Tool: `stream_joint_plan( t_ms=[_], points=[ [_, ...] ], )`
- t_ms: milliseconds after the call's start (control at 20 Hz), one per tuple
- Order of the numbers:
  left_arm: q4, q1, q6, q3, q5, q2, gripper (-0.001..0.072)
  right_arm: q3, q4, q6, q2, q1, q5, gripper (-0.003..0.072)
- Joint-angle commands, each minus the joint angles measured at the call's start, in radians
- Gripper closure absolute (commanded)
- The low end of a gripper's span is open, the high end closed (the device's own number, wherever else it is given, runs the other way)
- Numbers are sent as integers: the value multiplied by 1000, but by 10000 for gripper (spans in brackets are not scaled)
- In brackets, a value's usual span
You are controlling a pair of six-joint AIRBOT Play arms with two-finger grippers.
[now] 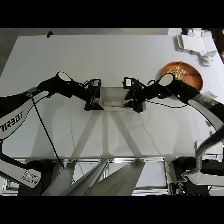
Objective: Fold the box and place the chain.
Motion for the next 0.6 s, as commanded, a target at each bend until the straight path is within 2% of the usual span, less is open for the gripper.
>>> stream_joint_plan(
  t_ms=[0,100,250,550],
  points=[
    [-1,0,0,1,1,1,498,0,6,12,1,2,1,405],
    [-1,0,0,1,1,1,498,0,-74,57,29,2,10,642],
    [-1,0,0,1,1,0,498,-3,-199,225,116,-28,27,675],
    [-1,0,0,1,1,1,498,-120,-225,618,362,-242,-42,675]
  ],
)
